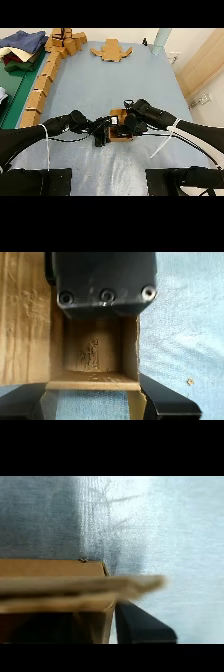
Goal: Fold the box.
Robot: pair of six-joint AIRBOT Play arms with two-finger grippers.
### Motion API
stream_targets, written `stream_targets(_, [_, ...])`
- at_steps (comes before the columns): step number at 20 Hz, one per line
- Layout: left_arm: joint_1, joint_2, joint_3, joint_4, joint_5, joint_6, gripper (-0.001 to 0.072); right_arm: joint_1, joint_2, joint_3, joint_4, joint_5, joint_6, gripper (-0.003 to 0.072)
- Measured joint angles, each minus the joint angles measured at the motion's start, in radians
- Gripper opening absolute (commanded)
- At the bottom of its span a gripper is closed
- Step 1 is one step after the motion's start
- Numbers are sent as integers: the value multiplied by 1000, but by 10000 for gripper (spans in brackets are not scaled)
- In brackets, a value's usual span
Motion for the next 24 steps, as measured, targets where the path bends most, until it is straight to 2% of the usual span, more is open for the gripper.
stream_targets(1, [0, 0, 0, 0, 0, 0, 459, 2, -3, 1, -5, -3, 11, 125])
stream_targets(2, [0, 0, 0, 0, 0, 0, 459, 2, -6, 1, -11, -5, 19, 20])
stream_targets(6, [0, 0, 0, 0, 0, -3, 459, 3, -9, 3, -18, -6, 41, 7])
stream_targets(7, [0, 0, 0, 0, -1, -2, 459, 4, -10, 3, -18, -6, 43, 194])
stream_targets(8, [0, 0, 0, 0, 0, 0, 459, 4, -10, 2, -17, -6, 40, 428])
stream_targets(9, [0, 0, 0, 0, 1, 1, 459, 5, -11, 2, -13, -6, 40, 459])
stream_targets(12, [0, 0, 0, 0, 0, 1, 459, 5, -2, 5, 8, -6, 40, 458])
stream_targets(13, [0, 0, 0, 0, 0, 1, 459, 5, 4, 5, 11, -6, 40, 389])
stream_targets(14, [0, 0, 0, 0, 0, 1, 459, 5, 8, 6, 17, -6, 40, 280])
stream_targets(16, [0, 0, 0, 0, 0, 0, 459, 4, 14, 6, 18, -14, 40, 18])
stream_targets(18, [0, 0, 0, 0, 0, -1, 459, 2, 18, 7, 16, -19, 40, 6])
stream_targets(19, [0, 0, 0, 1, 0, -1, 459, 2, 18, 7, 17, -19, 40, 21])
stream_targets(20, [0, 0, 0, 1, 0, 0, 459, 2, 18, 7, 19, -19, 40, 302])
stream_targets(21, [0, 0, 0, 0, 0, 0, 459, 2, 19, 7, 24, -16, 39, 534])
stream_targets(24, [0, 0, 0, 0, 0, 0, 459, 4, 20, 7, 31, -13, 36, 545])
